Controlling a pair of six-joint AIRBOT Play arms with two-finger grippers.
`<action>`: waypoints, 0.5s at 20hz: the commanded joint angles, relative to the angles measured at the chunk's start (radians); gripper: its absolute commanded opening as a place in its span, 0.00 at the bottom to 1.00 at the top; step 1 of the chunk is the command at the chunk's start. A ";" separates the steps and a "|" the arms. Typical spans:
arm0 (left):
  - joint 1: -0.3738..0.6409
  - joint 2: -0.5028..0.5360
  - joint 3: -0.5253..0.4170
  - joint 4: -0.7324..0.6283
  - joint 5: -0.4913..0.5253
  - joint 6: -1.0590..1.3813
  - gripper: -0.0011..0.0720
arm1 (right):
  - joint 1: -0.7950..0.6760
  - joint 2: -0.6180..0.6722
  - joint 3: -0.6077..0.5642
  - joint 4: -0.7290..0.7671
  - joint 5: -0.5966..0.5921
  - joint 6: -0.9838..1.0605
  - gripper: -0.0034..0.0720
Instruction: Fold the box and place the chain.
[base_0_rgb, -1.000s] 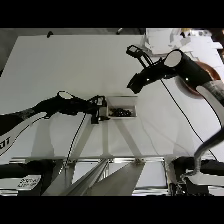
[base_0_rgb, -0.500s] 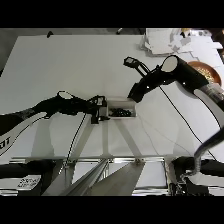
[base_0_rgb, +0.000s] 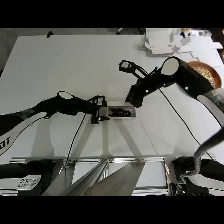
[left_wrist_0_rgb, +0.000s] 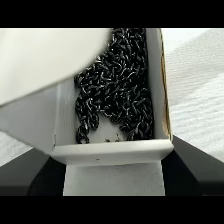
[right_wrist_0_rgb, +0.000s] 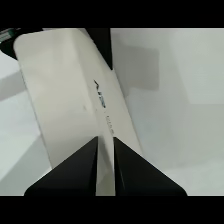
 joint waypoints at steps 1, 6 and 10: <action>0.000 0.000 0.000 0.000 0.000 0.000 0.26 | 0.034 0.013 -0.026 -0.001 -0.016 -0.071 0.24; 0.000 0.000 0.000 0.000 0.000 0.000 0.26 | 0.069 0.014 -0.082 -0.003 -0.107 -0.082 0.37; 0.000 0.000 0.000 0.000 0.000 0.000 0.26 | 0.089 0.014 -0.083 -0.001 -0.106 -0.082 0.37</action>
